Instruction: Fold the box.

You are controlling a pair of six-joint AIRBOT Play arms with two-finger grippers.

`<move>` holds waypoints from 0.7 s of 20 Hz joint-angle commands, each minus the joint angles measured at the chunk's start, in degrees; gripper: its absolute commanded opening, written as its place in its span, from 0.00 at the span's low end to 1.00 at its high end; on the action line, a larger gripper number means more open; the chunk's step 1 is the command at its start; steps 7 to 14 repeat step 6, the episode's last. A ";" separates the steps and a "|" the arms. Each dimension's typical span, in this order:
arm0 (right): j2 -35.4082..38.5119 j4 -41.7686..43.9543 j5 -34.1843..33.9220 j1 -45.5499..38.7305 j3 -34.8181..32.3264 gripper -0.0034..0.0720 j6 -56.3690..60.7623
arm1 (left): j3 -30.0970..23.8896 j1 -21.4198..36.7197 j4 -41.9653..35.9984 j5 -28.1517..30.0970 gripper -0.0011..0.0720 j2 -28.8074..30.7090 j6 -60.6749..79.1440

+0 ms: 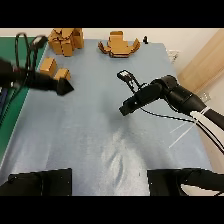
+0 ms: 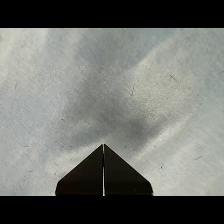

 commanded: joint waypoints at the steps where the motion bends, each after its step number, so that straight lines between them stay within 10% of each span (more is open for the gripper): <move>1: 0.02 0.00 -1.18 0.02 0.00 0.05 0.07 | -14.82 -0.85 -0.74 7.61 0.96 13.64 0.94; 14: 0.02 0.02 -1.20 0.02 0.00 0.05 0.07 | -16.72 -0.83 -0.87 7.63 0.96 16.04 0.90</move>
